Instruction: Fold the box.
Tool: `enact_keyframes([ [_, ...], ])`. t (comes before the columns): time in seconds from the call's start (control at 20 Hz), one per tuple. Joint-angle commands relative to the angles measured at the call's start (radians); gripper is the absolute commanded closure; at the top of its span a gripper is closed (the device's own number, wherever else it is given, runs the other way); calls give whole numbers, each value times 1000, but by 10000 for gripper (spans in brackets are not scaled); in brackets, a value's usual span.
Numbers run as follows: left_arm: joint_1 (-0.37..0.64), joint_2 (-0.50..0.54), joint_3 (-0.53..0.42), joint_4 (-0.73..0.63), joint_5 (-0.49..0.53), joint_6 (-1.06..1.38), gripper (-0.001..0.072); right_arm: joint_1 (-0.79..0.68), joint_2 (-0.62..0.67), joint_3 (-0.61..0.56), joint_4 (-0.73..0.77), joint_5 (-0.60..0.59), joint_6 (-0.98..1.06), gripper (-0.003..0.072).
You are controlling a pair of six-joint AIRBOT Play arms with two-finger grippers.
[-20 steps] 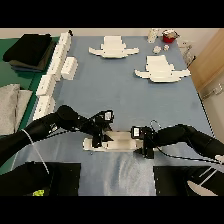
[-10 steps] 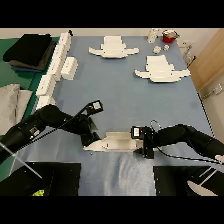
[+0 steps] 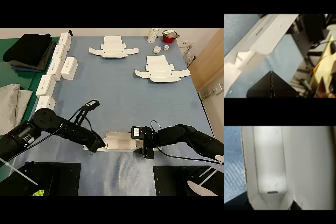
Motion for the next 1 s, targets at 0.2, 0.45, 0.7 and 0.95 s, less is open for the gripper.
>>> enact_keyframes([
  [0.2,61,-211,55,-219,236,-38,695,0,0,0,-3,0,0,174],
  [0.45,95,-341,58,-218,219,-40,695,0,0,0,-3,0,0,174],
  [0.7,94,-483,58,-239,148,-50,695,0,0,0,-3,0,0,175],
  [0.95,96,-493,84,-267,147,37,695,0,0,0,-3,0,0,174],
])
